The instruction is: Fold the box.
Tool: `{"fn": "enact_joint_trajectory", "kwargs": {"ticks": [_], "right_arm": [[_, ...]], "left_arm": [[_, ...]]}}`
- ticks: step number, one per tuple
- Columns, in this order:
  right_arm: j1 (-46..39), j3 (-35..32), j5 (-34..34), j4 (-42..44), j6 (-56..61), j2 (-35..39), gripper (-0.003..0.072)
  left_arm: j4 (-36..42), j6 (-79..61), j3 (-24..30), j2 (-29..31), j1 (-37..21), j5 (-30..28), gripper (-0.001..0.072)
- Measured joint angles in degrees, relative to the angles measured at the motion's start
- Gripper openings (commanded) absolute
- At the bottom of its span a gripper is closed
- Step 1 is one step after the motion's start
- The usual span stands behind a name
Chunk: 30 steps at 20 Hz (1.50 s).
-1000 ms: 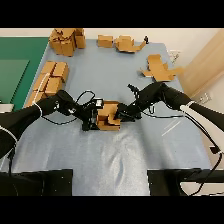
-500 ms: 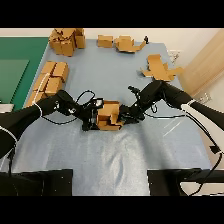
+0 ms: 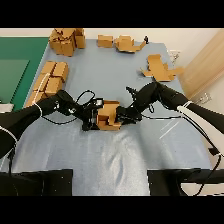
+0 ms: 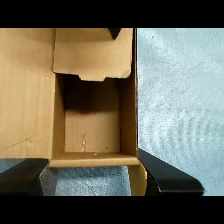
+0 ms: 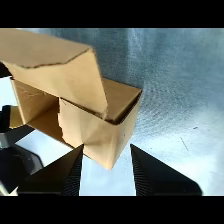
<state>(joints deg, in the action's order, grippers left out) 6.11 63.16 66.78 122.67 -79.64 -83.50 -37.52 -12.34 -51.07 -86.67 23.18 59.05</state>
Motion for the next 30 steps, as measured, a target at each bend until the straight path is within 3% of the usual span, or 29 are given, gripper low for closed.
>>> {"fn": "enact_joint_trajectory", "kwargs": {"ticks": [14, 23, 30], "right_arm": [[6.05, 2.95, -4.02, -12.09, 11.85, -2.40, 0.0467], [10.03, 13.94, 7.41, -21.68, 18.99, -8.44, 0.0467], [13.00, 16.09, 11.30, -23.93, 24.35, -9.94, 0.0465]], "left_arm": [[0.07, 0.00, 0.00, 0.02, 0.00, 0.00, 0.0347], [0.22, 0.20, 0.00, 0.00, 0.00, 0.00, 0.0347], [0.26, 0.37, 0.00, 0.00, 0.00, 0.04, 0.0347]]}}
